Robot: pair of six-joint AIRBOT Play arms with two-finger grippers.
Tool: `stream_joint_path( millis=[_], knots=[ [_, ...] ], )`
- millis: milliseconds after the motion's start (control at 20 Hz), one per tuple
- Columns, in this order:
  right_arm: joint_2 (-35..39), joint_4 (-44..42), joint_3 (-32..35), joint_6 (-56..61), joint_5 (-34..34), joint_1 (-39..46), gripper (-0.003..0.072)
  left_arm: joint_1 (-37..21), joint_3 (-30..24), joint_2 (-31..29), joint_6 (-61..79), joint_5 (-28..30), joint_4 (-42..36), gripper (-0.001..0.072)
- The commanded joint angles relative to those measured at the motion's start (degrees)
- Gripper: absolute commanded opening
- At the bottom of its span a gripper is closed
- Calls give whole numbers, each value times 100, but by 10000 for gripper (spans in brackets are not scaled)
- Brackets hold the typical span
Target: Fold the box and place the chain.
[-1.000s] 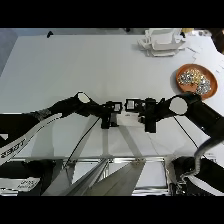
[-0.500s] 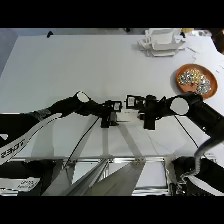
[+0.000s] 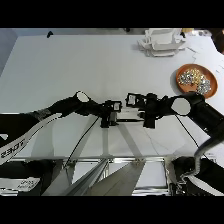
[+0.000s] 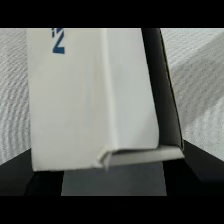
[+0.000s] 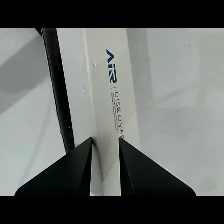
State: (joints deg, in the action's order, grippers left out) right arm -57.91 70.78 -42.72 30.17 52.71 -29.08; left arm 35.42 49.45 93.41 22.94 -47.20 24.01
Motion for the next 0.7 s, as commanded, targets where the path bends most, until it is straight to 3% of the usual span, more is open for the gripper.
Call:
stream_joint_path(
  millis=[0, 450, 650],
  knots=[
    [-11, -9, 4, 0, 9, -7, 154, 2, -2, -2, -2, -15, 2, 44],
    [-352, -28, 35, -76, 411, -7, 167, 2, 0, -2, -2, -15, 2, 44],
    [-334, -122, 37, -232, 796, -7, 368, 2, -2, -2, -2, -15, 2, 44]
  ],
)
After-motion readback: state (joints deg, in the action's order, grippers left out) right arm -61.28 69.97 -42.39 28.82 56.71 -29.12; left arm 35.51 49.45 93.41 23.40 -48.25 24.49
